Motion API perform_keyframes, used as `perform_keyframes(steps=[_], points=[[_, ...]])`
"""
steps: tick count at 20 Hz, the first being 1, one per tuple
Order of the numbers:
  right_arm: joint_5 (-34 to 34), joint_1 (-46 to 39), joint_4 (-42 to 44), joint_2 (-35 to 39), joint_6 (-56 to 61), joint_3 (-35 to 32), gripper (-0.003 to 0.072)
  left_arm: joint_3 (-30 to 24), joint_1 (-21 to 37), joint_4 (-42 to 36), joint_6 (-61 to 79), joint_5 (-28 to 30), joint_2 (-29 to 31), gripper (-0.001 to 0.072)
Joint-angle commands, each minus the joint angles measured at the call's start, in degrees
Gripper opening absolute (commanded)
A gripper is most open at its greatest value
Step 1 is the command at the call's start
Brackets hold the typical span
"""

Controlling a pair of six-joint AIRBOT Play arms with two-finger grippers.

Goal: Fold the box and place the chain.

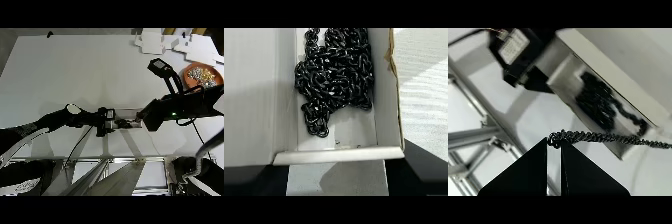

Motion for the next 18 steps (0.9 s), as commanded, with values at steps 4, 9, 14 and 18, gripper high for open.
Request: perform_keyframes(steps=[4, 9, 14, 18], points=[[-6.2, 6.0, -1.9, -3.8, 0.6, 0.0, 0.0015, 0.0, 0.0, 0.0, 0.0, 0.0, 0.0, 0.0209], [-6.0, 6.4, -8.9, -11.7, 2.6, -0.1, 0.0015, 0.0, 0.0, 0.0, 0.0, 0.0, 0.0, 0.0209], [-6.8, 6.0, -11.2, -18.1, 3.0, -1.6, 0.0199, 0.0, 0.0, 0.0, 0.0, 0.0, 0.0, 0.0209], [-3.2, 0.7, -11.2, -17.3, 2.4, 3.5, 0.0197, 0.0, 0.0, 0.0, 0.0, 0.0, 0.0, 0.0209]])
